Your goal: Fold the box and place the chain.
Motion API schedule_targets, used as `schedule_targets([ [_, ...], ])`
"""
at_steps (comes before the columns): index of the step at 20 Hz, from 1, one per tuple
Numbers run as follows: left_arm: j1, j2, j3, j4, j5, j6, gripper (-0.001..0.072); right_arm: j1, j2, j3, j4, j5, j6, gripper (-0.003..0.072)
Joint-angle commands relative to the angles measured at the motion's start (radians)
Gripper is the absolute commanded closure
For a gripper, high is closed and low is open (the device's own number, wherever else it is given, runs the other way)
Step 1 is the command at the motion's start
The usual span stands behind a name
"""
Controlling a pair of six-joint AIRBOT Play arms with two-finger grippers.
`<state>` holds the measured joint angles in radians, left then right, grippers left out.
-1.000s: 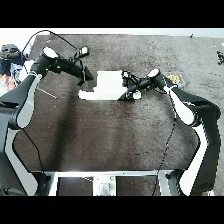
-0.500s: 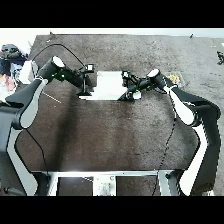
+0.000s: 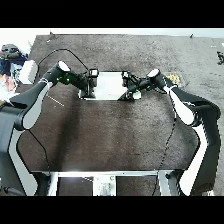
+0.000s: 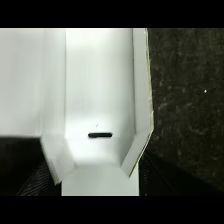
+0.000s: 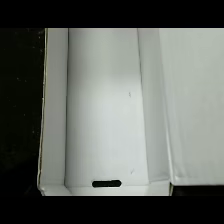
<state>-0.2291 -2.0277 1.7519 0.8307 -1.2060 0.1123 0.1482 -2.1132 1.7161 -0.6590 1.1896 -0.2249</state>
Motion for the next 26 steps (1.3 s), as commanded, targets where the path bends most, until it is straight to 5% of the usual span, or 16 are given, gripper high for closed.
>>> schedule_targets([
  [1,-0.013,0.0,-0.005,0.001,0.015,0.001,0.012,0.0,0.0,0.001,0.0,0.0,0.0,0.0236],
  [4,-0.013,0.0,-0.01,0.003,0.025,0.0,0.0175,0.0,0.0,0.001,0.0,0.0,0.0,0.0236],
  [5,-0.013,0.0,-0.01,0.004,0.018,0.001,0.0384,0.0,0.0,0.001,0.0,0.0,0.0,0.0236],
  [6,-0.013,0.0,-0.01,0.004,0.016,0.001,0.0424,0.0,0.0,0.001,0.0,0.0,0.0,0.0236],
  [14,-0.013,0.0,-0.01,0.019,0.017,0.001,0.0422,0.0,0.0,0.001,0.0,0.0,0.0,0.0236],
  [17,-0.013,0.0,-0.01,0.052,0.021,0.002,0.0275,0.0,0.0,0.001,0.0,0.0,0.0,0.0235],
  [26,-0.013,0.0,-0.009,0.057,0.051,0.028,0.0305,0.0,0.0,0.001,0.0,0.0,0.0,0.0236],
])
